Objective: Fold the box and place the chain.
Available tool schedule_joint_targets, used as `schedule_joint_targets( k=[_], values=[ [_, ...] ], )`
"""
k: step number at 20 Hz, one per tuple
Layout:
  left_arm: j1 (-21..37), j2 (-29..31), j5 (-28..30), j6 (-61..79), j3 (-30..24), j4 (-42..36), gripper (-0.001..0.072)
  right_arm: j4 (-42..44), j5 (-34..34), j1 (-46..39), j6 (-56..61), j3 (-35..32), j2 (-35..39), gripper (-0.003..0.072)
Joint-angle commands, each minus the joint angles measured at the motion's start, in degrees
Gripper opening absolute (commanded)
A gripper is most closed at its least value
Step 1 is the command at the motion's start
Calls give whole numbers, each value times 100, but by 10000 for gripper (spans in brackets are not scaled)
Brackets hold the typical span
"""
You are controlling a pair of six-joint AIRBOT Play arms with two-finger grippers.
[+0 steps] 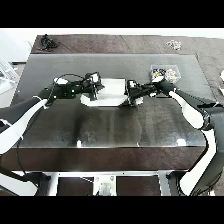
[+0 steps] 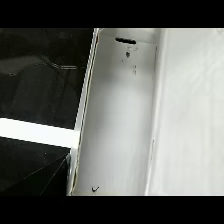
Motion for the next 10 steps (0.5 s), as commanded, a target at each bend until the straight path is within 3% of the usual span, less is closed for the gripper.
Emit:
schedule_joint_targets(
  k=[1, 10],
  values=[
    [7, -46, 354, 55, 74, 7, 20, -2, 2, 2, -7, 0, -2, 520],
    [4, -490, 50, -11, 72, 4, 20, -2, 2, 2, -7, 0, -2, 521]
  ],
)
